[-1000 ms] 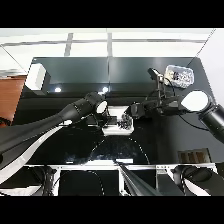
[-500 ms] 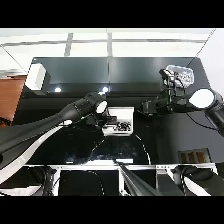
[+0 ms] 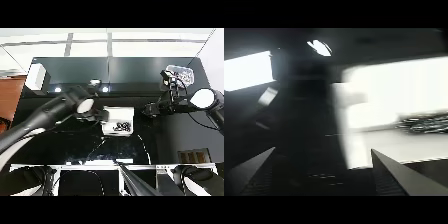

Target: Fold the box and place the chain.

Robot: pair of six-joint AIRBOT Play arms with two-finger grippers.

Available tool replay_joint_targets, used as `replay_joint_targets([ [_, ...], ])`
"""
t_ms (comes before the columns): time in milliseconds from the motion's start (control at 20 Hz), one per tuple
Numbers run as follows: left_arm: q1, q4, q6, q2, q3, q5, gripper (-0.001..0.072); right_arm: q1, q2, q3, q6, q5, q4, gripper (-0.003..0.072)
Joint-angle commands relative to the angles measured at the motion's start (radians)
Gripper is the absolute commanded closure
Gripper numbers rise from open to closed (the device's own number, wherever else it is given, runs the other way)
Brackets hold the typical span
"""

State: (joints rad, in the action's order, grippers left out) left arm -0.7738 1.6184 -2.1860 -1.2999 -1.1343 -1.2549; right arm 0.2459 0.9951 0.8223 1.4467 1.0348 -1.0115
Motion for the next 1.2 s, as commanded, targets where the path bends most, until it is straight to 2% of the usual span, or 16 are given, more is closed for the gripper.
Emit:
replay_joint_targets([
  [0, 0.115, 0.176, 0.043, 0.163, 0.100, -0.115, 0.0013, -0.001, 0.000, -0.001, -0.005, -0.002, -0.004, 0.0344],
  [100, 0.301, 0.072, 0.096, 0.223, 0.219, -0.048, 0.0013, -0.001, 0.000, -0.003, -0.004, -0.009, -0.003, 0.0344],
  [150, 0.406, -0.075, 0.191, 0.235, 0.275, 0.029, 0.0014, -0.001, 0.001, -0.003, -0.004, -0.009, -0.003, 0.0344],
  [250, 0.558, -0.502, 0.647, 0.229, 0.378, 0.160, 0.0016, -0.001, 0.001, -0.003, -0.004, -0.009, -0.003, 0.0344],
  [300, 0.596, -0.675, 0.977, 0.219, 0.423, 0.178, 0.0016, -0.001, 0.001, -0.003, -0.004, -0.010, -0.003, 0.0344],
  [350, 0.607, -0.767, 1.265, 0.209, 0.455, 0.166, 0.0015, -0.001, 0.001, -0.003, -0.004, -0.011, -0.003, 0.0344],
  [450, 0.583, -0.827, 1.564, 0.181, 0.497, 0.190, 0.0013, -0.001, 0.001, -0.003, -0.004, -0.011, -0.003, 0.0344],
  [750, 0.411, -0.837, 2.270, 0.083, 0.502, 0.317, -0.0006, -0.001, 0.001, -0.003, -0.004, -0.029, -0.003, 0.0344],
  [900, 0.395, -0.977, 2.367, 0.027, 0.486, 0.419, -0.0006, -0.001, 0.001, -0.003, -0.003, -0.037, -0.003, 0.0344],
  [1000, 0.407, -1.027, 2.391, -0.023, 0.454, 0.393, -0.0006, -0.001, 0.001, -0.003, -0.003, -0.045, -0.003, 0.0344],
  [1150, 0.401, -1.030, 2.475, -0.062, 0.423, 0.358, -0.0005, -0.001, 0.001, -0.003, -0.003, -0.056, -0.003, 0.0344],
])
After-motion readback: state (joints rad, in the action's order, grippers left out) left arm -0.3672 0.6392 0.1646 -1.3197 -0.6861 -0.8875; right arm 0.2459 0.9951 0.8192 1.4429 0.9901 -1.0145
